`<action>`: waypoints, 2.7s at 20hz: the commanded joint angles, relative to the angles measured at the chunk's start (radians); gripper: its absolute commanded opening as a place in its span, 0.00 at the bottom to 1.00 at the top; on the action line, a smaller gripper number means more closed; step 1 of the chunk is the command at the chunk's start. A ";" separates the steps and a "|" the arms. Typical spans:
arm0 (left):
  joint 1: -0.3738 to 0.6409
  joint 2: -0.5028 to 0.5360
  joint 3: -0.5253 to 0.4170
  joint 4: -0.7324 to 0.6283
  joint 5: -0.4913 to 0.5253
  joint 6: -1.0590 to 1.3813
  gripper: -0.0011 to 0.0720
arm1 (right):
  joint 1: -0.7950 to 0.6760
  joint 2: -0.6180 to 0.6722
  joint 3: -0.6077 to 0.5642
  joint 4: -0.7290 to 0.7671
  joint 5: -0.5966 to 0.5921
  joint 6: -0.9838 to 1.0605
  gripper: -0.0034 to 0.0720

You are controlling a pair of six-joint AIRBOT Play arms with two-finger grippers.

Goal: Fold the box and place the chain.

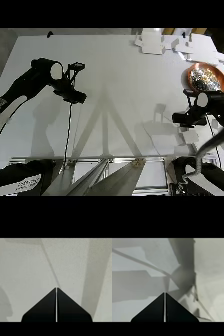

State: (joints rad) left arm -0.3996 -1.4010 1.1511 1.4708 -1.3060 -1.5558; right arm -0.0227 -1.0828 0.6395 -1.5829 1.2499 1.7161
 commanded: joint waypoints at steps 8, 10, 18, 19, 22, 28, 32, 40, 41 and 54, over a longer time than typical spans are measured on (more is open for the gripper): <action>-0.001 0.001 -0.001 0.000 0.000 0.000 0.03 | -0.098 0.000 0.397 -0.251 0.077 -0.208 0.07; -0.001 0.001 -0.001 0.000 0.000 0.000 0.03 | -0.214 -0.002 0.397 -0.313 0.051 -0.207 0.07; -0.001 0.001 -0.001 0.000 0.000 0.000 0.03 | -0.629 -0.094 0.382 -0.191 -0.036 -0.309 0.71; -0.001 0.001 -0.001 0.000 0.000 0.000 0.03 | -0.656 -0.121 0.369 -0.193 -0.016 -0.336 0.72; -0.001 0.001 -0.001 0.000 0.000 0.000 0.03 | -0.721 -0.174 0.340 -0.249 -0.012 -0.360 0.72; -0.001 0.001 -0.001 0.000 0.000 0.000 0.03 | -0.809 -0.249 0.339 -0.273 -0.030 -0.386 0.69; -0.001 0.001 -0.001 0.000 0.000 0.000 0.03 | -0.809 -0.320 0.339 -0.298 -0.001 -0.386 0.51; -0.001 0.001 -0.001 0.000 0.000 0.000 0.03 | -0.682 -0.242 0.339 -0.229 0.140 -0.381 0.07; -0.001 0.001 -0.001 0.000 0.000 0.000 0.03 | -0.641 -0.209 0.339 -0.181 0.145 -0.382 0.07; -0.001 0.001 -0.001 0.000 0.001 0.000 0.03 | -0.050 0.328 -0.090 0.356 -0.074 -0.458 0.07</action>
State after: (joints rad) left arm -0.3996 -1.4010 1.1507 1.4708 -1.3060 -1.5562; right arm -0.1829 -0.8467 0.6537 -1.3510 1.2377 1.2713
